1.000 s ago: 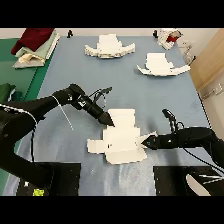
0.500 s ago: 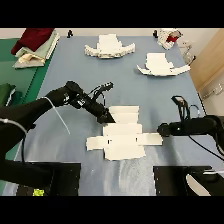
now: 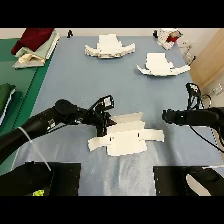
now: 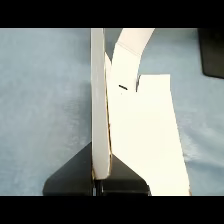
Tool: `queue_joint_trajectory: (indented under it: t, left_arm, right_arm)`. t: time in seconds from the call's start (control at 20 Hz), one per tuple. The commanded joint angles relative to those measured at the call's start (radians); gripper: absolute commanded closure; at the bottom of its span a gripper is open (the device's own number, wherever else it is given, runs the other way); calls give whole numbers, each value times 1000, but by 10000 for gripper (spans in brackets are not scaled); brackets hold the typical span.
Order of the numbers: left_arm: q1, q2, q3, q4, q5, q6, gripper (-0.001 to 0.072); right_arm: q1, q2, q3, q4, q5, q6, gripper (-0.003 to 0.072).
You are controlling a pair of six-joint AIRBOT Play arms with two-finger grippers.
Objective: Fold the box.
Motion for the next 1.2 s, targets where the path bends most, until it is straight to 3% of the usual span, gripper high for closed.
queue_joint_trajectory:
  t: [0.0,0.1,0.35,0.6,0.85,1.15]
  left_arm:
    - [-48,69,-59,-38,117,107,698]
    - [-52,50,-60,-39,113,107,697]
    - [-52,-7,-59,-37,107,141,696]
    - [-52,-12,-47,-38,93,141,696]
    - [-51,-12,-42,-42,78,140,696]
    - [-51,-27,-42,-60,79,140,696]
  right_arm:
    - [3,-7,4,179,8,-106,658]
    - [20,13,4,264,-20,-175,680]
    - [145,20,-14,262,-87,-174,683]
    - [196,-50,-97,229,-9,-155,683]
    - [196,-170,-101,225,6,-156,683]
    - [196,-182,-101,217,15,-156,683]
